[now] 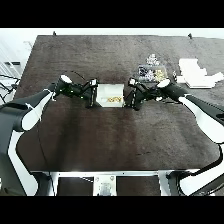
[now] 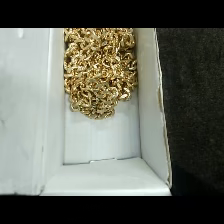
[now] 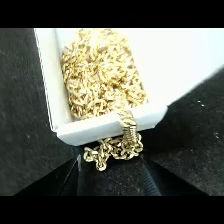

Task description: Fold the box and place the chain.

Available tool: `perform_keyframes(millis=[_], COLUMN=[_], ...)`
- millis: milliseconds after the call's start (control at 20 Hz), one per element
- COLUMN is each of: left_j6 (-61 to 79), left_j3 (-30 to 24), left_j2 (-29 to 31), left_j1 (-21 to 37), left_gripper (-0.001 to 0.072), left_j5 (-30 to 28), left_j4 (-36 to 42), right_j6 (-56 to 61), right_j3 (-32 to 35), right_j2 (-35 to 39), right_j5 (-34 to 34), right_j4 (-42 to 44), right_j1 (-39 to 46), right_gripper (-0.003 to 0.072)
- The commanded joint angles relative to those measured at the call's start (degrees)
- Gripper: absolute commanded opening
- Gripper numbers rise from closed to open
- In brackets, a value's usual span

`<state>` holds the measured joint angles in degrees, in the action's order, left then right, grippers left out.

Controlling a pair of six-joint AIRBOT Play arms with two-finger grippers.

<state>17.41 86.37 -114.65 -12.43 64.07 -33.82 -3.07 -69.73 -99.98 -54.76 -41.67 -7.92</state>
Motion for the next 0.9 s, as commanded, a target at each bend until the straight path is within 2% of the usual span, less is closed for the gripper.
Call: perform_keyframes(millis=[0, 450, 600, 700, 850], left_j6=[0.00, 0.00, 0.00, 0.00, 0.00], left_j3=[0.00, 0.00, 0.00, 0.00, 0.00], left_j2=[0.02, 0.00, 0.02, 0.02, 0.02], left_j1=[-0.02, -0.02, -0.02, -0.02, -0.02], left_gripper=[0.0349, 0.0349, 0.0349, 0.0349, 0.0349], left_j5=[-0.02, -0.04, -0.04, -0.04, -0.04], left_j4=[0.00, 0.00, 0.00, 0.00, -0.02], right_j6=[-0.42, -0.15, 0.55, 4.20, 6.14], right_j3=[-1.33, -3.56, -3.61, -3.76, -3.76], right_j2=[-1.14, -2.62, -2.62, -2.27, 0.11], right_j5=[1.42, 2.16, 2.19, 2.16, -0.33], right_j4=[-4.44, -4.72, -6.49, -9.68, -10.43], right_j1=[-1.05, -2.89, -2.82, -2.49, -0.98], right_gripper=[0.0475, 0.0456, 0.0252, 0.0002, 0.0005])
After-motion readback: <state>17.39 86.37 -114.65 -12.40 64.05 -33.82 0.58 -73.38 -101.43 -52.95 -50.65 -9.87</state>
